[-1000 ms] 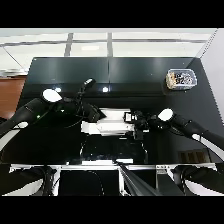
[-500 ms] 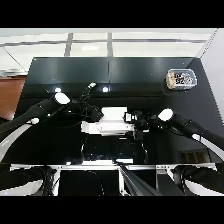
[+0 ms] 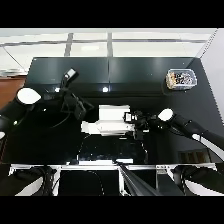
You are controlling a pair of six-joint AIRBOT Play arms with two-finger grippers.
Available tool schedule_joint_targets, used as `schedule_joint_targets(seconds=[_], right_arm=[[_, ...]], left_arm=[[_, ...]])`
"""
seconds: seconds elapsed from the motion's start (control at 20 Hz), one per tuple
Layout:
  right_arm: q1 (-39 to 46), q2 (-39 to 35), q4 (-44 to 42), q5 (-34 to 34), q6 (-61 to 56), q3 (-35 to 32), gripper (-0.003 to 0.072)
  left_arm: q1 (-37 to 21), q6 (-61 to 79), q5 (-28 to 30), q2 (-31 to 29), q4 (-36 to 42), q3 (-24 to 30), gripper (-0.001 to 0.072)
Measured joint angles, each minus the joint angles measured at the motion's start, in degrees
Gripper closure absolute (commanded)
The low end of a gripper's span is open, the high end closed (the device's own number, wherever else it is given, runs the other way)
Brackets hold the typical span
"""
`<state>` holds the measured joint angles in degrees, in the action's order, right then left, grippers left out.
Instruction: Fold the box and place the chain.
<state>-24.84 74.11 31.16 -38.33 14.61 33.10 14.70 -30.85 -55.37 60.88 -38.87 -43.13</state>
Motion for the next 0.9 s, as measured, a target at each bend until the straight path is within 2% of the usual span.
schedule_joint_targets(seconds=[0.1, 0.25, 0.45, 0.7, 0.9], right_arm=[[0.0, 0.0, 0.0, 0.0, 0.0, 0.0, 0.051], [0.0, 0.0, 0.0, 0.0, 0.0, 0.0, 0.051], [0.0, 0.0, 0.0, 0.0, 0.0, 0.0, 0.0511], [0.0, 0.0, 0.0, 0.0, 0.0, 0.0, 0.0511], [0.0, 0.0, 0.0, 0.0, 0.0, 0.0, 0.0511]], left_arm=[[-0.5, 9.2, -2.3, -0.9, 0.2, 2.9, -0.0011], [-0.2, 24.7, -2.4, -0.2, -1.7, 6.3, 0.0004], [3.5, 35.6, 1.9, 2.5, -4.6, 7.8, 0.0022], [8.7, 39.2, 7.2, 4.9, -5.5, 8.3, 0.0026], [10.1, 36.9, 9.8, 5.5, -5.7, 8.3, 0.004]])
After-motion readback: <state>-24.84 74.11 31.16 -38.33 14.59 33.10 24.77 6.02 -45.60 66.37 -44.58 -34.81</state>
